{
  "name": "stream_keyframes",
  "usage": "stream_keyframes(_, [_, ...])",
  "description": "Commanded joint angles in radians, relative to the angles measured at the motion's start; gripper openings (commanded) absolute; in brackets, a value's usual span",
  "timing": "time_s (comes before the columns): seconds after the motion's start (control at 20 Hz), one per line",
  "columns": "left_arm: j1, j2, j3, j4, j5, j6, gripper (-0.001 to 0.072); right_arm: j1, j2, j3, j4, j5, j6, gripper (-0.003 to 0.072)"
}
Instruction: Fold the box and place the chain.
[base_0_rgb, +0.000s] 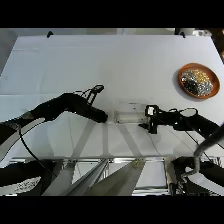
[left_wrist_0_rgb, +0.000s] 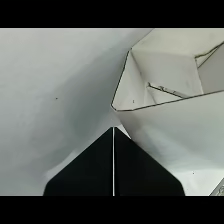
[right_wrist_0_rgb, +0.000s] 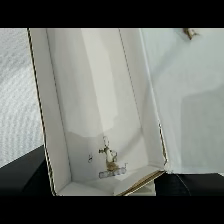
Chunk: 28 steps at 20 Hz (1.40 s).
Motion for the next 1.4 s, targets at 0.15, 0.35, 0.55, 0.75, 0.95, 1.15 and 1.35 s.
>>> stream_keyframes(0.15, [-0.040,0.053,0.000,-0.021,-0.085,0.002,0.0012,0.000,0.000,0.000,0.000,0.000,0.000,0.0363])
stream_keyframes(0.35, [-0.047,0.101,0.000,-0.016,-0.112,-0.003,0.0015,0.000,0.000,0.000,0.000,0.000,0.000,0.0363])
stream_keyframes(0.55, [-0.077,0.101,0.000,-0.016,-0.106,-0.009,0.0117,0.000,0.000,0.000,0.000,0.000,0.000,0.0363])
stream_keyframes(0.75, [-0.085,0.101,0.000,-0.016,-0.110,-0.046,0.0116,0.000,0.000,0.000,0.000,0.000,0.000,0.0363])
stream_keyframes(0.95, [-0.085,0.103,0.000,-0.016,-0.110,-0.065,0.0116,0.000,0.000,0.000,0.000,0.000,0.000,0.0363])
stream_keyframes(1.15, [-0.084,0.115,0.000,-0.020,-0.109,-0.066,0.0011,0.000,0.000,0.000,0.000,0.000,0.000,0.0363])
stream_keyframes(1.35, [-0.085,0.117,0.000,-0.021,-0.092,-0.066,0.0064,0.000,0.000,0.000,0.000,0.000,0.000,0.0363])
